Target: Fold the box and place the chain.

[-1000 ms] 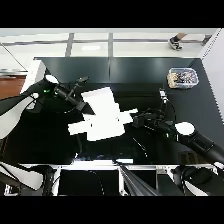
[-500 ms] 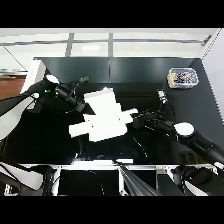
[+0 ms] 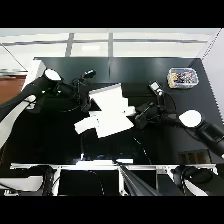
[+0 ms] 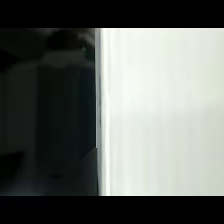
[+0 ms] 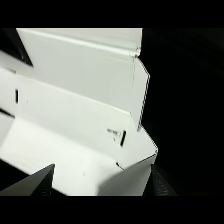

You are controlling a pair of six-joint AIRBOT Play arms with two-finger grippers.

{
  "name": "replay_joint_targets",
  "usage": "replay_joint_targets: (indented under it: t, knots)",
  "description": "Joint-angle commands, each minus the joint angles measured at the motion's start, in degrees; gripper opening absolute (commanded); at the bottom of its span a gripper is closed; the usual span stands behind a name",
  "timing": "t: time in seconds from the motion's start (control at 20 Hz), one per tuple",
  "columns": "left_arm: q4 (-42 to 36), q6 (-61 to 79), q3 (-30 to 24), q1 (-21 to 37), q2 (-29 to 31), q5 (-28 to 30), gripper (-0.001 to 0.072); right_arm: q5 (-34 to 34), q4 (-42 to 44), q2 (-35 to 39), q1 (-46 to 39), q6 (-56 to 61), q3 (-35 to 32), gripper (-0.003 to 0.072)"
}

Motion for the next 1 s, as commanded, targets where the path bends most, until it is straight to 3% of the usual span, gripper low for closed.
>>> replay_joint_targets:
  t: [0.0, 0.2, 0.55, 0.95]
  knots:
    - [0.31, 15.52, -4.33, -2.47, 5.68, 7.76, 0.0027, 10.56, -23.37, 0.04, -1.31, -1.31, 6.67, 0.0718]
    - [5.07, 22.38, -5.38, -5.84, 3.32, 12.07, 0.0029, 9.33, -23.23, -0.15, -1.07, -16.46, 6.64, 0.0717]
    - [7.74, 22.40, -5.40, -9.55, -1.27, 19.52, 0.0030, 10.43, -14.05, -0.83, 3.65, -23.80, 3.45, 0.0717]
    - [7.96, 22.38, -5.38, -9.53, -2.58, 19.10, 0.0030, 8.00, -13.97, -7.10, 7.10, -26.64, 0.52, 0.0717]
